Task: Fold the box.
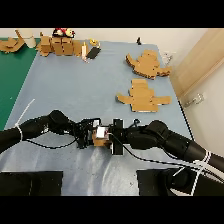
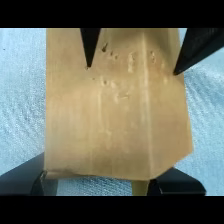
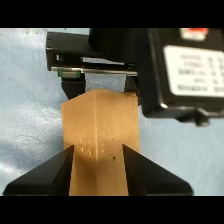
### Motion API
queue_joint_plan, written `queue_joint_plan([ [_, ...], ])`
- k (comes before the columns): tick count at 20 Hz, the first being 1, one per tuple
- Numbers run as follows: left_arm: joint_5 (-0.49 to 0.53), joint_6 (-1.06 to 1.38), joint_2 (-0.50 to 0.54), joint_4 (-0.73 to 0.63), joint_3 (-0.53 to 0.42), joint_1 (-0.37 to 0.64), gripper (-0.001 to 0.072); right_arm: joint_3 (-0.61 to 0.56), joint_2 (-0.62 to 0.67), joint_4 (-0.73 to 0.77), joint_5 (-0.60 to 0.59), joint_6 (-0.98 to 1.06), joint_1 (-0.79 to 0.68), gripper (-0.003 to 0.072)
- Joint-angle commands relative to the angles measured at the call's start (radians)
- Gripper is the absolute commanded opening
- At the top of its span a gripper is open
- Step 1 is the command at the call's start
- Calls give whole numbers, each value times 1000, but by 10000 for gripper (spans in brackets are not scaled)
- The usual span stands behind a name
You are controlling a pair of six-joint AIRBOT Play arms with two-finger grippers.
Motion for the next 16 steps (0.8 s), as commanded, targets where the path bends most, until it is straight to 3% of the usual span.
queue_joint_plan([
  [1,0,0,0,0,1,0,530,-1,-2,-156,59,54,52,485],
  [4,0,0,0,0,1,0,529,-8,-4,-291,77,167,85,485],
  [8,0,0,0,0,1,0,529,-29,-4,-314,77,188,94,471],
  [14,0,0,0,0,1,0,529,-30,7,-313,78,187,97,336],
  [16,0,0,0,0,1,0,529,-29,16,-315,79,188,108,330],
])
